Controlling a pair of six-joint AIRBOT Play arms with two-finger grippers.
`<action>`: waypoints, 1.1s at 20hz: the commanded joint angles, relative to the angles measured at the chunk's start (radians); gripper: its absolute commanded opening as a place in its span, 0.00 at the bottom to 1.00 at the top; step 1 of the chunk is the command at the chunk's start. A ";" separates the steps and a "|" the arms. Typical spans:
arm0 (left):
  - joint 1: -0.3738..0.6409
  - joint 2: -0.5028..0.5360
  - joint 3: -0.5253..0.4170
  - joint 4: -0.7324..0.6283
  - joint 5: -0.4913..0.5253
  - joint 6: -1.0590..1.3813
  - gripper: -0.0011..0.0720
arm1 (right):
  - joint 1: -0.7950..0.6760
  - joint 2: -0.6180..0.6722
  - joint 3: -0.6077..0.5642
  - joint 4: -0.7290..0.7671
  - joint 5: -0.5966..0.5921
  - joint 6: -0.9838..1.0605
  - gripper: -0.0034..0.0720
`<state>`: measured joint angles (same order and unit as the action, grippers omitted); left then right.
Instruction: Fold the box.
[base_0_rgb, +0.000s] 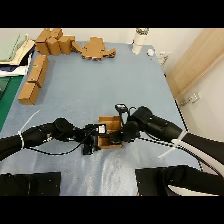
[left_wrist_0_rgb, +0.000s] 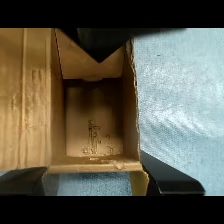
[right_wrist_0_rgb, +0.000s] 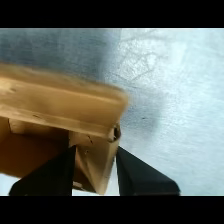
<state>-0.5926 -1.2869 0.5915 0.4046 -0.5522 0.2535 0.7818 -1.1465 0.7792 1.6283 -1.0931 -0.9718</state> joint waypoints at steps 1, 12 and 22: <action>0.000 0.000 0.001 0.000 0.000 0.000 0.65 | 0.069 -0.088 0.073 -0.077 -0.057 0.122 0.54; 0.000 0.000 0.001 0.000 0.000 0.000 0.65 | 0.087 -0.140 0.092 -0.121 -0.120 0.182 0.05; 0.000 0.000 0.001 0.000 0.000 0.000 0.65 | 0.083 -0.053 0.097 -0.110 -0.162 0.206 0.60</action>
